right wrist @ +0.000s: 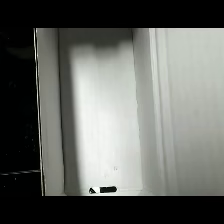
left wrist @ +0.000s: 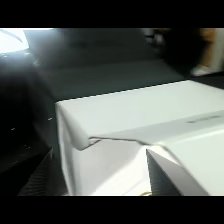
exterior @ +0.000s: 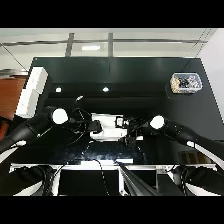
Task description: Fold the box and place the chain.
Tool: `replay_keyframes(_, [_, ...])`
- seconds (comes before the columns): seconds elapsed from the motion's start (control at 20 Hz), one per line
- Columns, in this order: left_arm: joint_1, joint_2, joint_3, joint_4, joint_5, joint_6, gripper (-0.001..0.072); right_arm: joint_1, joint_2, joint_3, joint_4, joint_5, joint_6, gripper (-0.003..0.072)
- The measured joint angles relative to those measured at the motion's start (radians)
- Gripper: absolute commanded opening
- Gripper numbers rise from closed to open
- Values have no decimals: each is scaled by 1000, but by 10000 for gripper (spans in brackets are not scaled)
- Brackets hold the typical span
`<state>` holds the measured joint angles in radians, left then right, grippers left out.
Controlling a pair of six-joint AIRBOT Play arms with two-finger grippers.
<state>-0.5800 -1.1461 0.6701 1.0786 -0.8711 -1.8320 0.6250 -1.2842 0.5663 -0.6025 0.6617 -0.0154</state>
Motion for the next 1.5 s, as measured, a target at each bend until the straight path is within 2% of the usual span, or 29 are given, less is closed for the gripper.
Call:
replay_keyframes(0.05, [-14,-5,2,23,-3,-32,624,0,0,0,0,0,0,407])
replay_keyframes(0.1, [-26,-12,6,42,-4,-61,615,0,0,0,0,0,0,407])
replay_keyframes(0.25, [-69,-45,32,95,-23,-139,504,0,0,0,0,0,0,407])
replay_keyframes(0.4, [-121,-84,86,198,-71,-246,490,0,0,0,0,0,0,407])
replay_keyframes(0.5, [-155,-99,123,293,-114,-335,355,0,0,0,0,0,0,407])
replay_keyframes(0.6, [-178,-108,151,359,-134,-400,289,0,0,0,0,0,0,407])
replay_keyframes(1.15, [-255,-179,219,422,-206,-511,289,1,0,0,-1,0,0,407])
replay_keyframes(1.5, [-244,-196,239,451,-227,-556,277,1,0,0,0,0,0,407])
